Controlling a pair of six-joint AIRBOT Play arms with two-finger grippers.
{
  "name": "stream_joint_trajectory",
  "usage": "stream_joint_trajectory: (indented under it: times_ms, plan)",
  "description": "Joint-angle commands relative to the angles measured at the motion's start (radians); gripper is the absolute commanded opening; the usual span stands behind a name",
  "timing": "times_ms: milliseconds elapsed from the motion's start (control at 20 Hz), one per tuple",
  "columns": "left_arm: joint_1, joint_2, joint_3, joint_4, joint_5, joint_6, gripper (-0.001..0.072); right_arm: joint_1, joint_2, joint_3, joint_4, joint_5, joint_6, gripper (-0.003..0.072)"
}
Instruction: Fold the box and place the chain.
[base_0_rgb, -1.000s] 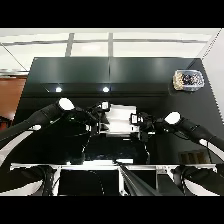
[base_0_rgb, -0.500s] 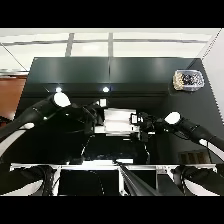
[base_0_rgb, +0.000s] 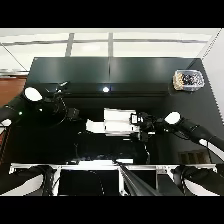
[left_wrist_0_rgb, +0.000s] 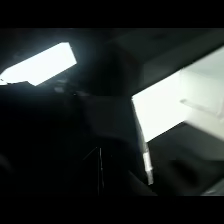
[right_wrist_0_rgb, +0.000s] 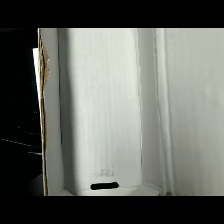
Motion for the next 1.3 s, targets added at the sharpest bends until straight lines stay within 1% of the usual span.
stream_joint_trajectory:
  times_ms: [0,100,150,200,250,400,550,650,900,1150,1250]
  plan:
    - [0.049,-0.091,-0.074,-0.168,-0.014,-0.045,0.0025,0.000,0.000,0.000,0.001,0.003,0.000,0.0314]
    - [0.026,-0.159,-0.093,-0.216,-0.027,-0.051,0.0024,0.000,0.000,0.000,0.001,0.003,0.000,0.0314]
    - [0.003,-0.176,-0.095,-0.240,-0.026,-0.016,0.0024,0.000,0.000,0.000,0.001,0.003,0.000,0.0314]
    - [-0.016,-0.180,-0.094,-0.250,-0.025,0.048,0.0024,0.000,0.000,0.000,0.001,0.003,0.000,0.0314]
    - [-0.026,-0.180,-0.095,-0.251,-0.012,0.061,0.0024,0.000,0.000,0.000,0.001,0.003,0.000,0.0314]
    - [-0.045,-0.180,-0.096,-0.295,-0.006,0.061,0.0024,0.000,0.000,0.000,0.001,0.003,0.000,0.0314]
    - [-0.069,-0.180,-0.096,-0.298,0.027,0.061,0.0025,0.000,0.000,0.000,0.001,0.003,0.000,0.0314]
    - [-0.080,-0.182,-0.096,-0.294,0.034,0.081,0.0025,0.000,0.000,0.000,0.001,0.003,0.000,0.0314]
    - [-0.068,-0.183,-0.096,-0.282,0.052,0.095,0.0025,0.000,0.000,0.000,0.001,0.003,0.000,0.0314]
    - [-0.010,-0.182,-0.096,-0.227,0.014,0.084,0.0022,0.001,0.000,0.000,0.001,0.003,0.000,0.0314]
    - [-0.036,-0.183,-0.096,-0.180,0.063,0.031,0.0022,0.000,0.000,0.000,0.001,0.003,0.000,0.0314]
